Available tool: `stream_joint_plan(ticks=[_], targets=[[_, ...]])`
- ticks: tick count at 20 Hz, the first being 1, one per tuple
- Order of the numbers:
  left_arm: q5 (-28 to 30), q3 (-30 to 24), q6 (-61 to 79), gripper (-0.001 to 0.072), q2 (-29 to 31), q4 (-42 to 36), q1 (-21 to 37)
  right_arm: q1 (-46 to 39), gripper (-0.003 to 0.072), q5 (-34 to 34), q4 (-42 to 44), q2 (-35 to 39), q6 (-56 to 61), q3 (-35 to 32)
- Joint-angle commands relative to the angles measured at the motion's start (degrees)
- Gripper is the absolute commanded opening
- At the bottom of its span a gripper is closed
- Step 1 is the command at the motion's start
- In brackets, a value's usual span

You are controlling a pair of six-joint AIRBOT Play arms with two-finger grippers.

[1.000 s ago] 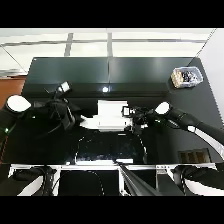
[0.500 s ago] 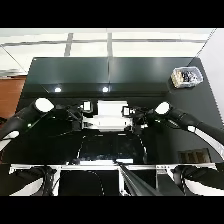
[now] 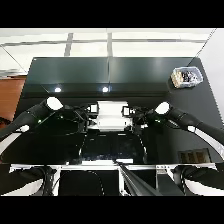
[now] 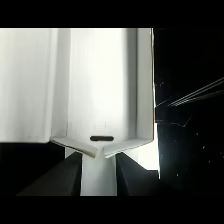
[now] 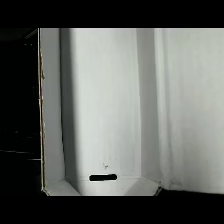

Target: Fold the box and place the chain.

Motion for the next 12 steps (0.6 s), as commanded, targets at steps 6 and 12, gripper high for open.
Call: stream_joint_plan(ticks=[6,12], targets=[[1.3,0.1,0.1,0.0255,-2.2,-8.8,-1.7,0.0,0.0312,0.0,0.0,0.0,0.0,0.0],[0.7,0.1,0.1,0.0256,-5.2,-13.0,-2.4,0.0,0.0312,0.0,0.0,0.0,0.0,0.0]])
